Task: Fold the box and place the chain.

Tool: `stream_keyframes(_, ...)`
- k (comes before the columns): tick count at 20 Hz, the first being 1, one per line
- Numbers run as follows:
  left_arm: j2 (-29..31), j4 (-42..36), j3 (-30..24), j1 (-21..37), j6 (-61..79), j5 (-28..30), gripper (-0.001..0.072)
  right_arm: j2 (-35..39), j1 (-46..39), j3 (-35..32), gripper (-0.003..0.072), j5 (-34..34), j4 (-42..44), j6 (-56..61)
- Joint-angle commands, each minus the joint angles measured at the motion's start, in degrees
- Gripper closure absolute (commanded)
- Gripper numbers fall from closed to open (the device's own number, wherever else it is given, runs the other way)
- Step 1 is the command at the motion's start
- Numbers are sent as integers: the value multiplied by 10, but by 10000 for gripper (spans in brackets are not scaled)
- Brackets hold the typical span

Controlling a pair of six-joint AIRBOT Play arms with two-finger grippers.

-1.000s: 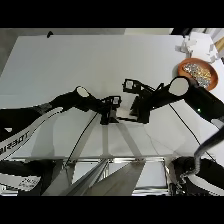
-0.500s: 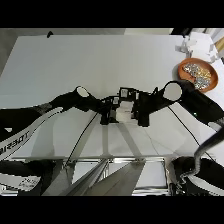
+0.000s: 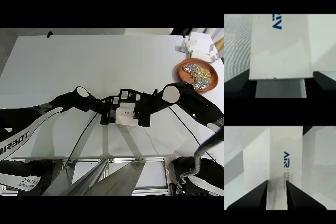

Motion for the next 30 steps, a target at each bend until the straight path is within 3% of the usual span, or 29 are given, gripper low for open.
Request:
stream_keyframes(1,0,0,0,0,0,0,504,0,1,-4,465,0,8,1)
stream_keyframes(3,0,0,0,0,0,0,504,0,2,-4,459,9,46,-6)
stream_keyframes(6,0,0,0,0,0,0,504,0,23,-4,344,-2,51,-9)
stream_keyframes(14,0,0,0,0,0,0,504,-1,33,-4,345,-43,0,2)
stream_keyframes(18,0,0,0,0,0,0,504,-1,33,-4,356,-43,-3,2)
stream_keyframes(19,0,0,0,0,0,0,504,-1,33,-5,402,-43,-3,2)
stream_keyframes(24,0,0,0,0,0,0,504,-1,33,-4,470,-44,-3,-1)
stream_keyframes(29,0,0,0,0,0,0,504,-1,33,-4,473,-46,-8,0)
stream_keyframes(30,0,0,0,0,0,0,504,-1,33,-5,506,-47,-9,0)
